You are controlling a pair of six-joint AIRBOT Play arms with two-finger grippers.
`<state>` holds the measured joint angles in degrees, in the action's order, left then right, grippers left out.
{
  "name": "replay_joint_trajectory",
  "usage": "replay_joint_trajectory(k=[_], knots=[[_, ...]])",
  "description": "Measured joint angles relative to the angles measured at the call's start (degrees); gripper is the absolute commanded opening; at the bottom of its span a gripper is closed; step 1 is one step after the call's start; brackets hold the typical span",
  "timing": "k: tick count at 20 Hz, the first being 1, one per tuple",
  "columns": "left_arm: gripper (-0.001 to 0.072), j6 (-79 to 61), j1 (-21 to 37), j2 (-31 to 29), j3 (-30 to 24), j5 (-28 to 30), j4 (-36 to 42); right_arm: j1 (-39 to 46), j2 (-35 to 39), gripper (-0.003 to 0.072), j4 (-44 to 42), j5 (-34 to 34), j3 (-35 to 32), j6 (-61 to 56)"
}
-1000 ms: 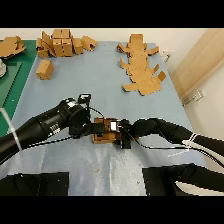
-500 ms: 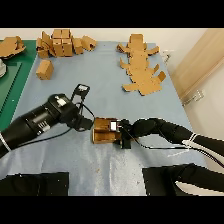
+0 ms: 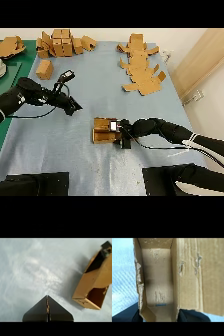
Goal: Fold the box.
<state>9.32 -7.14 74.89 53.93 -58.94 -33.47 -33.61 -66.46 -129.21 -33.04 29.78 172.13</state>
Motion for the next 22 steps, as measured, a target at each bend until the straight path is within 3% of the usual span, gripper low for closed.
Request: replay_joint_trajectory(k=[5, 11, 12, 13, 22], knots=[[0.0006, -20.2, -1.62, 1.46, -3.04, -4.63, 1.22, 0.0, 0.0, 0.0438, 0.04, 0.0, 0.0, 0.0], [0.0016, -33.88, -3.54, -3.21, -17.81, -4.55, 2.19, 0.0, 0.0, 0.0438, 0.24, 0.0, 0.0, -0.02], [0.0291, -35.06, -3.82, -3.58, -19.06, -3.21, 2.71, 0.0, 0.0, 0.0437, 0.26, 0.0, 0.0, -0.02], [0.0699, -35.82, -4.24, -3.8, -20.02, -1.86, 3.41, 0.0, 0.0, 0.0438, 0.33, 0.02, 0.0, -0.02], [0.0696, -38.07, -12.74, -3.78, -22.49, 10.56, 9.51, 0.0, 0.0, 0.0438, 0.55, 0.02, 0.02, 0.0]])
